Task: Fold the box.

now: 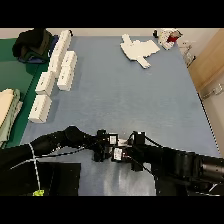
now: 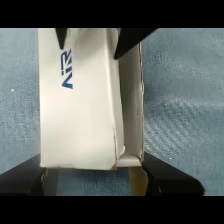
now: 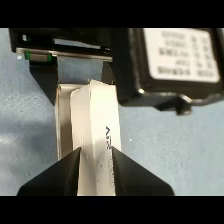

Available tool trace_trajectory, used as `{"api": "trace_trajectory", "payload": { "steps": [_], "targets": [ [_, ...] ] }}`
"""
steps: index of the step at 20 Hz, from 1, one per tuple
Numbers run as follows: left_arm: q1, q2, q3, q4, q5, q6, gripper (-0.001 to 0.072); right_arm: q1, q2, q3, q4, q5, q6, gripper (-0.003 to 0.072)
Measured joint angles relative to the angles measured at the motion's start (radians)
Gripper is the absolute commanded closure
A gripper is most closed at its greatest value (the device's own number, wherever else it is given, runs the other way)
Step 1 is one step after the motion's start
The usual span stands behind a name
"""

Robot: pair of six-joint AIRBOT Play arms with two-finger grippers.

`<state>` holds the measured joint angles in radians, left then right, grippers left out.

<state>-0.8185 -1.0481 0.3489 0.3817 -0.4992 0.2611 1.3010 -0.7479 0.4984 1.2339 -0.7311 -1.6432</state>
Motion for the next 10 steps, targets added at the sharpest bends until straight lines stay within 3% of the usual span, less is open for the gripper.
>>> {"api": "trace_trajectory", "payload": {
  "steps": [10],
  "targets": [
    [0.000,0.000,0.000,0.000,-0.002,0.001,0.0300,0.003,-0.037,0.000,0.083,0.021,-0.031,0.0399]
  ]
}}
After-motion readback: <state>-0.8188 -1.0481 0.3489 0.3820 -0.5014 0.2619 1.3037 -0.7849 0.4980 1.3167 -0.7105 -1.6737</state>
